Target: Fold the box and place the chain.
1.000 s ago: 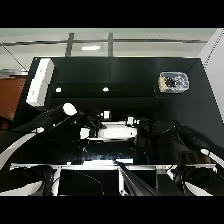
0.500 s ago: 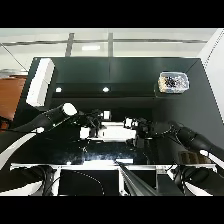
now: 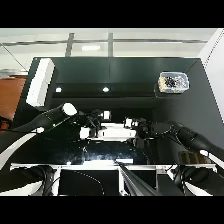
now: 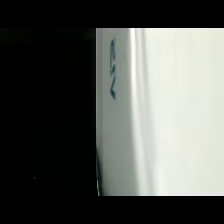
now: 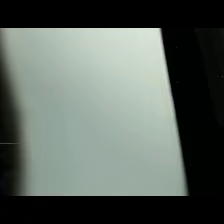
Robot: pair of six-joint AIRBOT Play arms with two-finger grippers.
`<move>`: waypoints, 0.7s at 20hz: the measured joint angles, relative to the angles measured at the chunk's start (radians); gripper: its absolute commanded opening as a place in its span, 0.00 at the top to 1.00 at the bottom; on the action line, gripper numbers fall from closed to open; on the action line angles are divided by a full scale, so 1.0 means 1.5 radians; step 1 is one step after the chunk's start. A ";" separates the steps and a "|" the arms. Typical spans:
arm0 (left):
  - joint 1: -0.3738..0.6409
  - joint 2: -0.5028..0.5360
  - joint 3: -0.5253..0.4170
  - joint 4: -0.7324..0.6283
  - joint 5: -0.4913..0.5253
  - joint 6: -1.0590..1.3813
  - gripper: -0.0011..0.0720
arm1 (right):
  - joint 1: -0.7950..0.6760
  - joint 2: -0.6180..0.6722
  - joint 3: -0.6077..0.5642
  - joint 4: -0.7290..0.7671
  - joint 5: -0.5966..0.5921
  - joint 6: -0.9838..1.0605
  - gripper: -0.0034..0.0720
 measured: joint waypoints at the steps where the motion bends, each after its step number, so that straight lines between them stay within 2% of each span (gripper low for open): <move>1: 0.000 0.002 0.000 -0.001 -0.005 0.000 0.36 | 0.000 0.000 0.000 0.000 0.000 0.000 0.32; 4: 0.003 0.018 0.000 0.000 -0.016 0.000 0.23 | 0.000 0.000 0.000 -0.001 -0.003 0.000 0.32; 6: 0.013 0.041 0.000 0.001 -0.019 -0.008 0.10 | 0.000 0.000 0.000 -0.001 -0.005 0.000 0.32; 10: 0.051 0.106 0.000 0.042 -0.046 -0.087 0.11 | 0.000 0.000 0.000 -0.004 -0.008 0.000 0.32; 11: 0.062 0.124 0.000 0.063 -0.063 -0.116 0.15 | 0.000 0.000 0.000 -0.005 -0.009 0.000 0.32; 12: 0.073 0.143 0.000 0.085 -0.085 -0.147 0.23 | 0.000 0.000 0.000 -0.006 -0.009 0.000 0.32; 13: 0.084 0.164 0.000 0.105 -0.111 -0.182 0.49 | 0.000 0.000 0.000 -0.008 -0.010 0.000 0.32; 14: 0.092 0.183 0.000 0.125 -0.143 -0.218 0.88 | 0.000 0.000 0.000 -0.008 -0.010 0.000 0.32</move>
